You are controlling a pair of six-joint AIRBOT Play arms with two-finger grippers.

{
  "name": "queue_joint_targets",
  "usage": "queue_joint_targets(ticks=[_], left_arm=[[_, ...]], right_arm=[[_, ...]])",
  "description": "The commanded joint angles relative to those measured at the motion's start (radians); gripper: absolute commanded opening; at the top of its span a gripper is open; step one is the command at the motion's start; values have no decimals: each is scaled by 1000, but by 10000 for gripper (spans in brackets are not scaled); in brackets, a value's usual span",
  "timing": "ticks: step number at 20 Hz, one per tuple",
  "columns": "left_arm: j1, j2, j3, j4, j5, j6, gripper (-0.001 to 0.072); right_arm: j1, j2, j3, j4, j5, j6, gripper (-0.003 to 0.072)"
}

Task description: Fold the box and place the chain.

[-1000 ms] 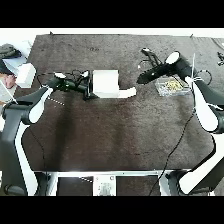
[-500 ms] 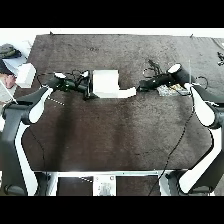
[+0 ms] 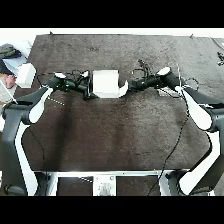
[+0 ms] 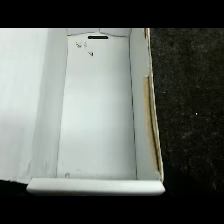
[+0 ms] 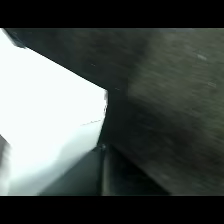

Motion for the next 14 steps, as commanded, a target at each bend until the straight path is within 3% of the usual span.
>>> queue_joint_targets(ticks=[1,14], left_arm=[[0,0,0,0,0,0,282],[0,0,0,0,0,0,282]], right_arm=[[36,16,-1,-5,-26,56,310],[55,24,36,-2,-14,112,310]])
